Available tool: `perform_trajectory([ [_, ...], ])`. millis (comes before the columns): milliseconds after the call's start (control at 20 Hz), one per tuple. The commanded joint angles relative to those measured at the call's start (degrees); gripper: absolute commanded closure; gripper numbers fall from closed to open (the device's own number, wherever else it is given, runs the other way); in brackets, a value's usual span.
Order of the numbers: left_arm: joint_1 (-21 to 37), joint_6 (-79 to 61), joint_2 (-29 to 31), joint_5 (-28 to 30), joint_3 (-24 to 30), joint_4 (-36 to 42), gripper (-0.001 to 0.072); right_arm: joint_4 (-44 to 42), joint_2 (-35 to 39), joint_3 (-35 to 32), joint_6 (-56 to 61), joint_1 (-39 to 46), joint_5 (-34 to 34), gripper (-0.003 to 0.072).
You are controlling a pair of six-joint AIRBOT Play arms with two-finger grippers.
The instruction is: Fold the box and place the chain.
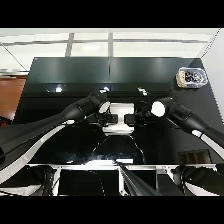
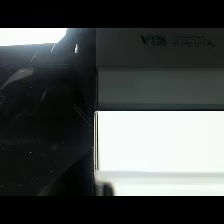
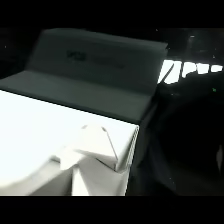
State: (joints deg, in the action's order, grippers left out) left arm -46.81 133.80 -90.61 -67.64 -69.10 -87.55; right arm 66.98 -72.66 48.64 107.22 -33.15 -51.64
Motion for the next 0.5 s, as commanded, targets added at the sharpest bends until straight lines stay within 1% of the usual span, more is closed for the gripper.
perform_trajectory([
  [0,0.02,-0.02,0.02,0.07,-0.02,-0.02,0.0682,3.65,-2.16,2.86,3.56,-2.54,-2.38,0.0378],
  [50,0.02,-0.02,0.02,0.07,-0.02,-0.02,0.0682,3.80,-3.21,3.67,4.02,-2.91,-3.23,0.0389],
  [150,0.02,-0.02,0.02,0.07,-0.02,-0.02,0.0682,6.16,-4.59,4.44,7.28,-3.52,-3.80,0.0389],
  [250,0.02,-0.02,0.02,0.07,-0.02,-0.02,0.0682,8.92,-4.81,4.44,9.79,-3.98,-3.93,0.0389],
  [450,0.02,-0.02,0.02,0.04,-0.02,-0.02,0.0682,10.27,-4.85,4.46,10.93,-4.79,-5.20,0.0389],
])
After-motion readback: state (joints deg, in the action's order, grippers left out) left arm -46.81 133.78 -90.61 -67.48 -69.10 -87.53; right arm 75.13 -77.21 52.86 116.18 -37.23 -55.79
